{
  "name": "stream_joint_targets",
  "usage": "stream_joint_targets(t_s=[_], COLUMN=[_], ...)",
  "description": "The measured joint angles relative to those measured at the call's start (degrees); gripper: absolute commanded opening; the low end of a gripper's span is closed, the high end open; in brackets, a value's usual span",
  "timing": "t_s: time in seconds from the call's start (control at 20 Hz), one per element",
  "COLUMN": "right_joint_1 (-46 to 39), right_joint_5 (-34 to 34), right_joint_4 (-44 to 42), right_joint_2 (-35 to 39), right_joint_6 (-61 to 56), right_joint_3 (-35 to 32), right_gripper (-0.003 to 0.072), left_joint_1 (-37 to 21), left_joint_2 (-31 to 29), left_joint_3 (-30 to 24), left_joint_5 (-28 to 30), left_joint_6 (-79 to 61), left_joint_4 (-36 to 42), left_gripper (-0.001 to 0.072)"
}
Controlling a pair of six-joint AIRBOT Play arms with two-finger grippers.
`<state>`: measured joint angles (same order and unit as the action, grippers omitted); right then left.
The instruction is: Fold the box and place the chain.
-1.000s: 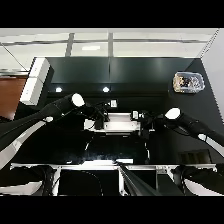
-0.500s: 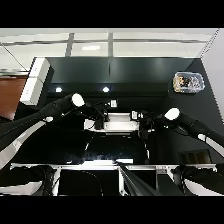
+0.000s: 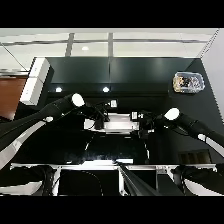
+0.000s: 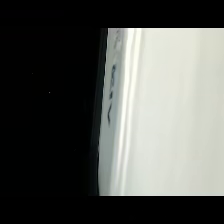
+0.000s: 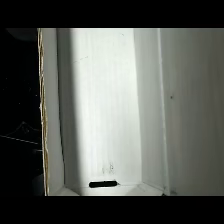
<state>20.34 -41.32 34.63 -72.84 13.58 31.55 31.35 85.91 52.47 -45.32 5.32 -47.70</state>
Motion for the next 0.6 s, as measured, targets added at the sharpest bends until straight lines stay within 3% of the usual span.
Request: stream_joint_targets(t_s=[0.1, 0.3, 0.6], right_joint_1=[0.0, 0.02, 0.02], right_joint_5=[0.0, 0.04, -0.28], right_joint_4=[-0.02, -0.07, 0.28], right_joint_2=[0.0, -0.02, -0.02], right_joint_6=[0.0, 0.02, 0.13], right_joint_3=[0.0, 0.0, 0.0], right_gripper=[0.0184, 0.0184, 0.0183], left_joint_1=[0.0, -0.04, -0.04], left_joint_2=[-0.09, -1.77, -9.03], left_joint_3=[0.0, 0.0, -0.02], left_joint_5=[-0.04, -0.37, -8.26], left_joint_6=[0.24, 1.07, 8.11], left_joint_4=[0.0, -0.28, -6.16], left_gripper=[0.0037, 0.0418, 0.0423])
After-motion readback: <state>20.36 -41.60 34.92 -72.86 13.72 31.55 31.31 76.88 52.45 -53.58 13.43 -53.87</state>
